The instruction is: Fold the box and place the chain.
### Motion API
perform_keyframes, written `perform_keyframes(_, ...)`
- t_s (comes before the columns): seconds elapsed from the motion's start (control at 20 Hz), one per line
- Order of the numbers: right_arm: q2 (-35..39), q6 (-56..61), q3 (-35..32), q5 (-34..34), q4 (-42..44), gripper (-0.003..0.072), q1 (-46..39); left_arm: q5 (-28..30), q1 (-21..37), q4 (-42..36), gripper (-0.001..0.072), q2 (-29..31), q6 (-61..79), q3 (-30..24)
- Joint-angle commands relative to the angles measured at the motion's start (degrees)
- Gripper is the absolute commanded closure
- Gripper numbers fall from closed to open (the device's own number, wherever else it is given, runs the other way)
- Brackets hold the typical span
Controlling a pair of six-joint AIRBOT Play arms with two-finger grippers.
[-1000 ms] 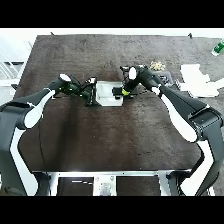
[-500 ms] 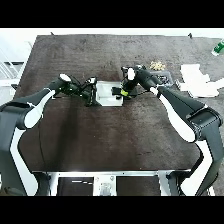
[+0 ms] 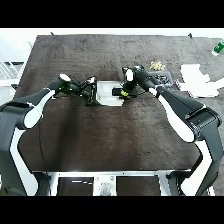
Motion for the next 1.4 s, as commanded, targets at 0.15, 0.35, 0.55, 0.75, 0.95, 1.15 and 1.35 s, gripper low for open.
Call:
perform_keyframes(0.15,0.04,-0.66,0.09,-3.72,0.33,0.0666,1.11,-0.02,0.04,0.44,0.0230,-0.04,0.17,-0.04)
perform_keyframes(0.35,0.33,-2.01,0.09,-3.32,0.39,0.0236,0.81,-0.02,0.04,0.44,0.0231,-0.04,0.17,-0.04)
perform_keyframes(0.55,3.02,-5.03,0.07,-2.05,0.57,0.0235,0.90,0.00,0.04,0.44,0.0231,-0.04,0.20,-0.04)
perform_keyframes(0.75,8.70,-9.14,0.00,1.57,0.55,0.0233,0.90,0.00,0.04,0.44,0.0231,-0.04,0.17,-0.04)
perform_keyframes(0.95,15.37,-11.96,0.00,1.31,-0.70,0.0233,0.90,0.00,0.04,0.44,0.0231,-0.04,0.17,-0.04)
perform_keyframes(1.15,24.48,-13.35,-5.35,-3.76,-6.36,0.0234,0.90,-0.02,0.04,0.44,0.0230,-0.04,0.17,-0.04)
perform_keyframes(1.35,40.85,-13.09,-25.27,-20.50,-8.66,0.0234,-2.03,-0.02,0.04,0.44,0.0230,-0.04,0.17,-0.04)
